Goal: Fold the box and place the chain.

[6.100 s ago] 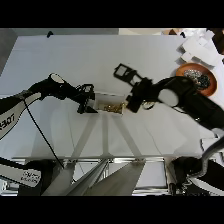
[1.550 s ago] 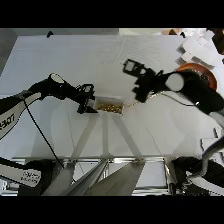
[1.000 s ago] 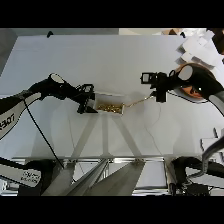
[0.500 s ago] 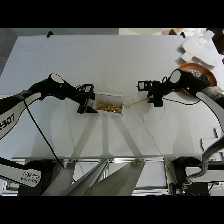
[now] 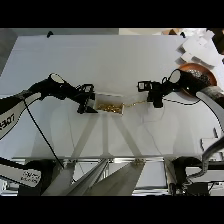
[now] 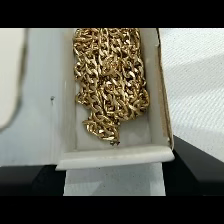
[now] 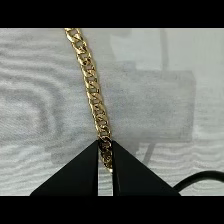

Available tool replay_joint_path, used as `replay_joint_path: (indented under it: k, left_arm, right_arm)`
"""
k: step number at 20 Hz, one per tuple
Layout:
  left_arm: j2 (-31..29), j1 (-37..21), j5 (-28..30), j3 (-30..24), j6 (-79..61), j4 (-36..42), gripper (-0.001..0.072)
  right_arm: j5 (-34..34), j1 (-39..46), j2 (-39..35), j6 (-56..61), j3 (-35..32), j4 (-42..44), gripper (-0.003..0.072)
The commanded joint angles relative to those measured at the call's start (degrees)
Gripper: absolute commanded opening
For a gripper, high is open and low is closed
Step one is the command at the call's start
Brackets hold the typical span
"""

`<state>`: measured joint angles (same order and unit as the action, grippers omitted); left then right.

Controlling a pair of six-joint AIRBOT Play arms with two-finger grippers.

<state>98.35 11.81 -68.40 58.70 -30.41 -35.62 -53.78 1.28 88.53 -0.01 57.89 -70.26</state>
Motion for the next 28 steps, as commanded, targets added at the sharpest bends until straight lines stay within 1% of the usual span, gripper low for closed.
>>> replay_joint_path:
  k: [1,5,9,11,13,14,17,21,26,28]
  left_arm:
    - [0.04,0.0,0.02,0.0,-0.02,0.0,0.0208]
    - [0.04,0.0,0.02,0.0,-0.02,0.0,0.0208]
    - [0.04,0.0,0.02,0.0,-0.02,0.0,0.0208]
    - [0.04,0.0,0.02,0.0,-0.02,0.0,0.0208]
    - [0.04,0.0,0.02,0.0,-0.02,0.0,0.0208]
    - [0.04,0.0,0.02,0.0,-0.02,0.0,0.0208]
    - [0.04,0.0,0.02,0.02,-0.02,0.0,0.0208]
    - [0.02,0.0,0.02,0.0,-0.02,0.0,0.0208]
    - [0.04,0.0,0.02,0.02,-0.02,0.0,0.0208]
    - [0.04,0.0,0.02,0.0,-0.02,0.0,0.0208]
  right_arm:
    - [-2.58,-0.5,-3.34,1.81,0.09,0.33,0.0007]
    - [-2.86,-3.43,-10.21,15.06,0.09,3.48,0.0007]
    - [-2.97,-9.94,-17.22,24.57,0.09,3.5,0.0008]
    - [-2.23,-14.25,-18.97,26.86,0.11,3.52,0.0008]
    - [-1.03,-18.75,-19.06,29.29,0.2,3.54,0.0008]
    - [0.31,-20.81,-19.06,30.82,0.2,3.54,0.0008]
    - [7.23,-26.71,-19.06,35.8,0.22,4.24,0.0008]
    - [12.7,-32.06,-19.06,37.27,0.31,8.79,0.0006]
    - [21.57,-33.66,-18.78,37.31,0.33,15.89,0.0006]
    - [22.97,-33.66,-17.9,37.29,0.33,16.26,0.0006]
